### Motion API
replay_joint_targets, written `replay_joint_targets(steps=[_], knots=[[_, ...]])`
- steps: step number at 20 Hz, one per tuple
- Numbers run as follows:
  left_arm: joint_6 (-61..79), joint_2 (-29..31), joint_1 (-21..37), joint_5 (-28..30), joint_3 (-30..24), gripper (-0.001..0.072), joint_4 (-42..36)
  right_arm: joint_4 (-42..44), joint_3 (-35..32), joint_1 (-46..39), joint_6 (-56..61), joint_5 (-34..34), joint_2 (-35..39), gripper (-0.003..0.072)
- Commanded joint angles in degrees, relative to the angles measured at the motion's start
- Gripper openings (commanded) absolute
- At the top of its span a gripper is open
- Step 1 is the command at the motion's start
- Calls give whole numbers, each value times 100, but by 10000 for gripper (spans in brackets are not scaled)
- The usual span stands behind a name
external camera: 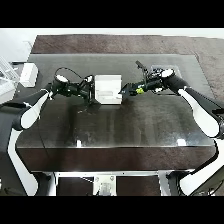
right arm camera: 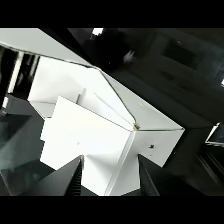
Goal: Fold the box and place the chain.
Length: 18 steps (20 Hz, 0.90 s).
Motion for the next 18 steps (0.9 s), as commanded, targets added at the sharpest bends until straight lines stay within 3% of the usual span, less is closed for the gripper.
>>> replay_joint_targets(steps=[1,6,18], knots=[[0,2,-2,-11,-2,532,-2,-984,326,195,592,52,-4,413],[0,2,-2,-11,-2,532,0,-2048,629,522,1274,52,-4,413],[-4,2,-2,-22,-2,532,0,-2990,916,981,2441,44,-7,412]])
